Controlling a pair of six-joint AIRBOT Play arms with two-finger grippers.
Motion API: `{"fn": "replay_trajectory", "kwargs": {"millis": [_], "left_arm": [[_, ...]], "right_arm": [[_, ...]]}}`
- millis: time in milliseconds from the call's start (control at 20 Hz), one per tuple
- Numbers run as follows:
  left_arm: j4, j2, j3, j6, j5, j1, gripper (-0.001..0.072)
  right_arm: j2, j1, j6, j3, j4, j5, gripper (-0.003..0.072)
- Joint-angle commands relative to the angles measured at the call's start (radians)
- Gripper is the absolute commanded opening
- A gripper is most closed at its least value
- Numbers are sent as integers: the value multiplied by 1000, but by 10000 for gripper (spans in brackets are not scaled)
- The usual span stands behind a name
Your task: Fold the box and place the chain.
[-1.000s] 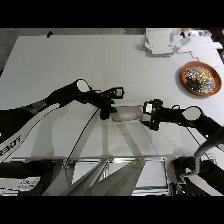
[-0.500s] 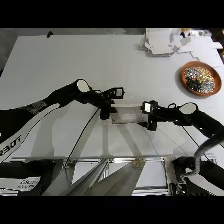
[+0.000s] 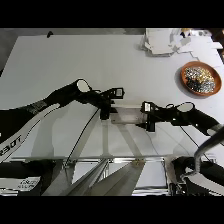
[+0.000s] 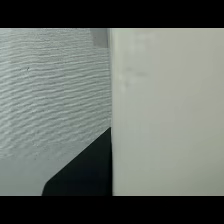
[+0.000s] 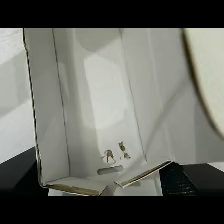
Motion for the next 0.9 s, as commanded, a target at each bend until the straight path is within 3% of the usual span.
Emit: {"fn": "replay_trajectory", "kwargs": {"millis": [0, 450, 600, 850], "left_arm": [[0, 1, 0, 0, 1, 0, 12], [0, 1, 0, 0, 2, 0, 12], [0, 1, 0, 0, 2, 0, 12], [0, 1, 0, 0, 2, 0, 12]], "right_arm": [[-26, -1, -9, 0, 5, -13, 537], [-34, -1, -52, 0, -3, -31, 510], [-34, -1, -52, 0, -3, -31, 433], [-34, 0, -52, 0, -3, -34, 437]]}}
